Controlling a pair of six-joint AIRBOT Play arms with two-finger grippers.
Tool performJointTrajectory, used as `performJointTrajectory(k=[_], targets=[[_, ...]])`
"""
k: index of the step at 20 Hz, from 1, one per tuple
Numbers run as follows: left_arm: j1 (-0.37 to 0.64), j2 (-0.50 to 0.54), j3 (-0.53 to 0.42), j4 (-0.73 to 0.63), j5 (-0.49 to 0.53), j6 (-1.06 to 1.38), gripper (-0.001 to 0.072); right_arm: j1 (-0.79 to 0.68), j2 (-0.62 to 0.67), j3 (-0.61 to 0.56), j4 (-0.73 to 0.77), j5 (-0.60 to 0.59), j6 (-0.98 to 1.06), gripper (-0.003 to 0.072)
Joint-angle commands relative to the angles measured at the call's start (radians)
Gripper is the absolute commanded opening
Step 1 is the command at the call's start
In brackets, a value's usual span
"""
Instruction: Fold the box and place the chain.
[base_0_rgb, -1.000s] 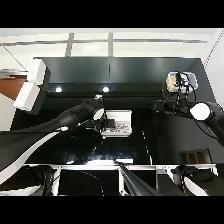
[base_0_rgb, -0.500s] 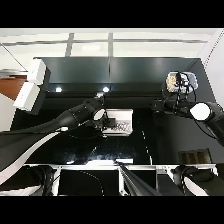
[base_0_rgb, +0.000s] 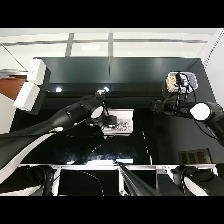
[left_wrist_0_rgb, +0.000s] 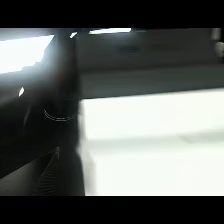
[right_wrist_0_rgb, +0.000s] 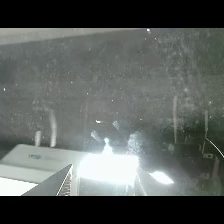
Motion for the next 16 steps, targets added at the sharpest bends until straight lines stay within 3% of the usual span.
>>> performJointTrajectory(k=[1, 6, 11, 13, 14, 16], targets=[[0.001, 0.114, 0.019, -0.002, -0.066, 0.212, 0.0559, -0.002, 0.001, 0.000, -0.001, 0.009, 0.000, 0.0453], [0.031, 0.336, 0.018, 0.001, -0.212, 0.472, 0.0559, -0.002, 0.001, 0.000, -0.005, 0.016, 0.000, 0.0454], [0.195, 0.506, -0.050, -0.044, -0.050, 0.721, 0.0557, -0.002, 0.001, 0.000, -0.038, 0.013, 0.000, 0.0453], [0.335, 0.548, -0.130, -0.296, 0.016, 0.978, 0.0557, -0.002, 0.001, 0.000, -0.055, 0.014, 0.000, 0.0453], [0.419, 0.566, -0.181, -0.512, 0.016, 1.180, 0.0556, -0.002, 0.001, 0.000, -0.058, 0.014, 0.000, 0.0453], [0.586, 0.568, -0.272, -0.902, -0.086, 1.485, 0.0556, -0.002, 0.001, 0.000, -0.060, 0.017, 0.000, 0.0454]])
